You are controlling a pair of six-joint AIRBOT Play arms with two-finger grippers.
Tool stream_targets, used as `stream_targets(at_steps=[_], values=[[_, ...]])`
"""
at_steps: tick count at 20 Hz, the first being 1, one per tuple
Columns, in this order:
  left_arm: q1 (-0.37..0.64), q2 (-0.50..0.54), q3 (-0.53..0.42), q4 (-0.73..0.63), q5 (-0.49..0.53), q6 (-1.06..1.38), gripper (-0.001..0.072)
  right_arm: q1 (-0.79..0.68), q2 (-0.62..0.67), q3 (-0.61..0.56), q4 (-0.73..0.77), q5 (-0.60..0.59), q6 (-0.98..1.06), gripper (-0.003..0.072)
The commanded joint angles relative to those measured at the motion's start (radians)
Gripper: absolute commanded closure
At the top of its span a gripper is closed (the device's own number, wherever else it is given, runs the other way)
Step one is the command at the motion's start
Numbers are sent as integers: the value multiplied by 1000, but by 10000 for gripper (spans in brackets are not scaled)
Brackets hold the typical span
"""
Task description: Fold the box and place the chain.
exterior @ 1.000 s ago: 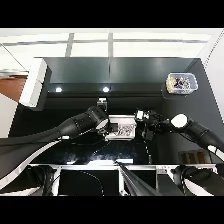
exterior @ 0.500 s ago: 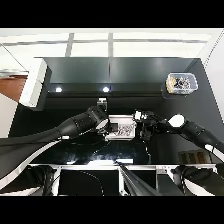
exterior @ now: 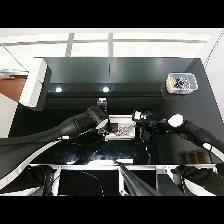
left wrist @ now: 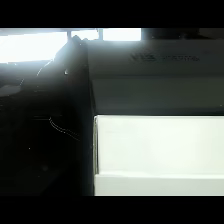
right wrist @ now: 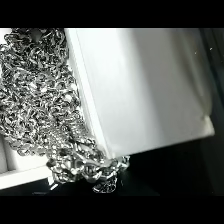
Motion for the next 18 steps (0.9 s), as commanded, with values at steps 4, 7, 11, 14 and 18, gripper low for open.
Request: stream_targets(at_steps=[4,7,11,14,18], values=[[1,0,0,0,0,0,676,-6,5,0,-3,22,1,627],[1,0,0,1,0,0,675,-38,37,0,-39,22,85,627],[1,0,0,1,0,0,675,-70,114,1,-156,37,240,628],[1,0,0,0,0,0,675,-70,201,1,-159,99,287,628],[1,0,0,0,0,0,676,-70,341,17,-166,206,423,629]])
